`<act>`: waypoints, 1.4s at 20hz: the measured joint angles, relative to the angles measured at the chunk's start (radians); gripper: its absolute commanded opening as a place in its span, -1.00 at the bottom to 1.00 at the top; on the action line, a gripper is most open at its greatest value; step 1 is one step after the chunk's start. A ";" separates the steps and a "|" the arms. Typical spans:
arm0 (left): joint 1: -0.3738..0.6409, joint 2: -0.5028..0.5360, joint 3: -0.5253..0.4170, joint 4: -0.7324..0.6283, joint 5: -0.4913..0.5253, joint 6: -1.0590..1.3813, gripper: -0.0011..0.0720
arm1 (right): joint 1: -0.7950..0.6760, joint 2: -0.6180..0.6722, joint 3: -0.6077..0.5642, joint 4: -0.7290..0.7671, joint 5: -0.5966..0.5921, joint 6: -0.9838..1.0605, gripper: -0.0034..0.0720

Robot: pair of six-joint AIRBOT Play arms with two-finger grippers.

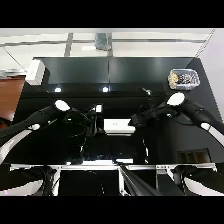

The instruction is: Fold the box and place the chain.

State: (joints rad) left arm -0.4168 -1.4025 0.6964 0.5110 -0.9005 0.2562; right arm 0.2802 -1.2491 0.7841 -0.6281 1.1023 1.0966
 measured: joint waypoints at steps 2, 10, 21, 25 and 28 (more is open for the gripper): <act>0.000 0.000 0.000 -0.001 0.000 0.001 0.10 | -0.039 0.081 0.061 -0.058 0.091 0.007 -0.88; 0.001 0.068 0.069 0.179 -0.100 -0.151 0.99 | -0.327 0.402 0.120 -0.403 0.284 0.124 -0.88; -0.202 0.015 0.336 0.264 -0.045 -0.574 0.96 | -0.433 0.455 0.061 -0.460 0.194 0.142 -0.88; -0.264 -0.088 0.407 0.267 -0.041 -0.644 0.96 | -0.435 0.455 0.027 -0.462 0.173 0.142 -0.88; -0.281 -0.117 0.425 0.267 -0.045 -0.665 0.96 | -0.435 0.456 0.016 -0.464 0.157 0.142 -0.88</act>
State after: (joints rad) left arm -0.6975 -1.5200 1.1217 0.7776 -0.9459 -0.4088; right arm -0.1551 -0.7933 0.7998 -1.0924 1.2591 1.2381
